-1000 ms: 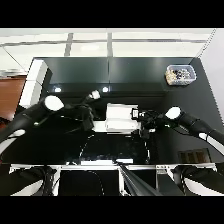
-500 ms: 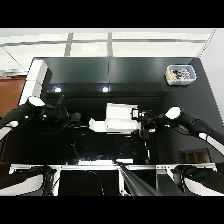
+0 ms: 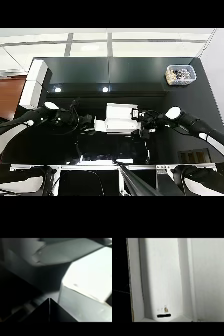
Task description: Fold the box and place the chain.
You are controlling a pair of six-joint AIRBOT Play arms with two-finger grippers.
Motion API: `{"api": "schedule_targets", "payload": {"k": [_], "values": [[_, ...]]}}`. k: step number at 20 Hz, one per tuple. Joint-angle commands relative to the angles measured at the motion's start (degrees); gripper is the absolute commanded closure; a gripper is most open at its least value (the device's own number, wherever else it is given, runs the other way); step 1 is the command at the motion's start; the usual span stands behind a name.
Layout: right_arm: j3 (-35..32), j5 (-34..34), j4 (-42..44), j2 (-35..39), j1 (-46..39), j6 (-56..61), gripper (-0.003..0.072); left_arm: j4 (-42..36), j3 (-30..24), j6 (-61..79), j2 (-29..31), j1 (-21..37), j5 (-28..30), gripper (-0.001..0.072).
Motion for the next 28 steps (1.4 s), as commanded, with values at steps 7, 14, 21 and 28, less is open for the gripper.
{"api": "schedule_targets", "payload": {"k": [7, 14, 21, 28], "values": [[0.0, 0.0, 0.0, 0.0, 0.0, 0.0, 0.0546, -7.1, 5.2, 6.7, -0.3, 0.5, -8.9, 0.0055], [0.0, 0.0, 0.0, 0.0, 0.0, 0.0, 0.0546, 6.5, 12.7, -1.9, -0.3, -6.6, -8.8, 0.0177], [0.0, 0.0, 0.0, 0.0, 0.0, 0.0, 0.0546, 17.2, 18.8, -16.8, -0.3, -13.0, -6.1, 0.0266], [0.0, 0.0, 0.0, 0.0, 0.0, 0.0, 0.0546, 24.2, 22.7, -27.4, -0.3, -18.3, -2.9, 0.0378]]}}
